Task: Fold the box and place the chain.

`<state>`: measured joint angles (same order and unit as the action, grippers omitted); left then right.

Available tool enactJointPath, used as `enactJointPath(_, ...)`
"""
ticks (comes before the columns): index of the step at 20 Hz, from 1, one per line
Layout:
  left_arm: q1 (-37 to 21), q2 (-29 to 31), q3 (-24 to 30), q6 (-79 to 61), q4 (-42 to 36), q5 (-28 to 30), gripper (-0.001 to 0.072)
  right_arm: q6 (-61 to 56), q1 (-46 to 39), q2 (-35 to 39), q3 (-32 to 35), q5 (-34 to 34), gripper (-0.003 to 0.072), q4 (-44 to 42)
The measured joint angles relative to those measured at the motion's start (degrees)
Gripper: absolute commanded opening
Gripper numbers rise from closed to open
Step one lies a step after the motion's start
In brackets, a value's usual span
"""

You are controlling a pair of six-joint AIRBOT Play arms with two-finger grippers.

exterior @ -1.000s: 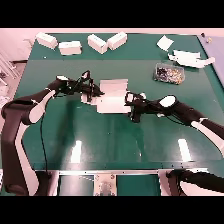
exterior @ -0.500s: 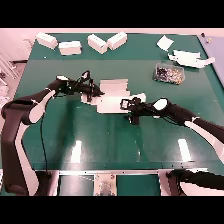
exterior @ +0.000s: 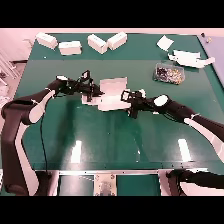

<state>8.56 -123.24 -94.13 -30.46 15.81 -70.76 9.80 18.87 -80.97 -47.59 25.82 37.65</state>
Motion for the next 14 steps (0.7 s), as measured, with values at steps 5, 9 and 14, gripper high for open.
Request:
enactJointPath(5,0.02,0.00,-0.02,-0.02,0.02,-0.13,0.0021,0.98,-0.04,1.92,-0.96,-0.46,0.0545,-0.48)
enactJointPath(9,0.02,0.00,0.00,-0.02,0.04,-0.24,0.0021,3.37,-0.50,2.56,-1.11,-0.28,0.0603,-0.79)
enactJointPath(14,0.02,-0.02,0.00,0.07,0.07,-0.31,0.0021,9.42,-4.11,2.49,-1.16,1.95,0.0612,-6.10)
